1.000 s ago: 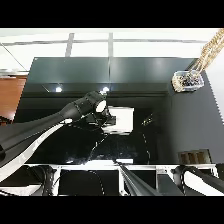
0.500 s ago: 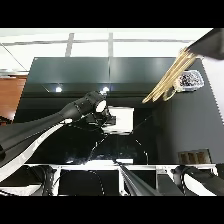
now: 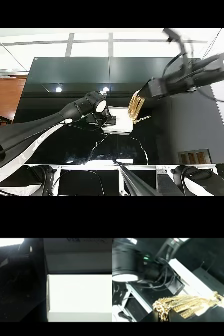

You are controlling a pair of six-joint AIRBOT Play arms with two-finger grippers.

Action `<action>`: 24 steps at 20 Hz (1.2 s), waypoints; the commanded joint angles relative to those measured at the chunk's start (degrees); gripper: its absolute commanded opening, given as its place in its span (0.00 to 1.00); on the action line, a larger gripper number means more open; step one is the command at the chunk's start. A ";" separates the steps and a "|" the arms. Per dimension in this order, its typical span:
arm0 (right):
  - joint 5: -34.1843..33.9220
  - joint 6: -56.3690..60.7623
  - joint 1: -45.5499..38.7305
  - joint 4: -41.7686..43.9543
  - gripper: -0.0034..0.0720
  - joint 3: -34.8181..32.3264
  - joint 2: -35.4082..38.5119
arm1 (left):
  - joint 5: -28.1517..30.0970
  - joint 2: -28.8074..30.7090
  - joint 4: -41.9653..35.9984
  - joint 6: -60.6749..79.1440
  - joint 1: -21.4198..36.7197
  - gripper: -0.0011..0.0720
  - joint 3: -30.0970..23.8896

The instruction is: Fold the box and place the chain.

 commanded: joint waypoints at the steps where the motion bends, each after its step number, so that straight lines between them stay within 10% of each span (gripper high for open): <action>1: -7.28 -0.44 2.40 1.95 0.06 -8.44 0.04 | 0.02 0.02 0.02 0.02 0.00 0.05 0.02; 21: -17.90 -0.42 5.25 1.29 0.07 -21.92 0.00 | 0.00 0.02 0.02 0.02 0.00 0.05 0.02; 22: -19.91 -0.42 5.66 1.22 0.11 -23.15 -0.02 | 0.00 0.02 0.02 0.02 0.00 0.05 0.02; 24: -21.00 -0.50 5.68 0.81 0.58 -23.76 0.00 | 0.00 0.02 0.02 0.02 0.00 0.05 0.02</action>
